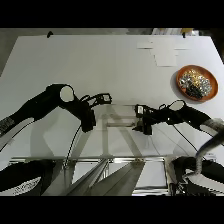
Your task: Fold the box and place the chain.
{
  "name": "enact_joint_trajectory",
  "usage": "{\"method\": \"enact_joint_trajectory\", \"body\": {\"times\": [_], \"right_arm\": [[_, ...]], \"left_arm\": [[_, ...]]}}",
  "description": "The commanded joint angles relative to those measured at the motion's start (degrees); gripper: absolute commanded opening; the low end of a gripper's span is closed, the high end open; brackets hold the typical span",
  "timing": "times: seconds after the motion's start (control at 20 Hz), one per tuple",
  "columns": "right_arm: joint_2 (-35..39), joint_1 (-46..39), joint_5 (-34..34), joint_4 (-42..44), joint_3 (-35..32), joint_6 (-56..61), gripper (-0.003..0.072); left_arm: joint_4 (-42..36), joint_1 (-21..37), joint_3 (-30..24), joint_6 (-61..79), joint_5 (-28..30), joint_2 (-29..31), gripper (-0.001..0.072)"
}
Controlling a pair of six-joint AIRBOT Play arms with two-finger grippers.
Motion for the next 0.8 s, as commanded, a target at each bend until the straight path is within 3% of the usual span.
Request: {"method": "enact_joint_trajectory", "body": {"times": [0.0,0.45,0.75], "right_arm": [[0.02,0.02,0.0,0.02,-0.02,0.02,0.0436],[0.02,0.02,0.0,0.02,-0.02,0.02,0.0436],[0.02,0.02,0.0,0.02,-0.02,0.02,0.0436]], "left_arm": [[-0.04,0.44,-0.17,10.32,3.34,-0.02,0.0386],[-2.64,0.33,-3.13,33.81,9.05,-1.31,0.0394],[-5.18,0.35,-3.93,34.95,15.47,-1.38,0.0394]]}}
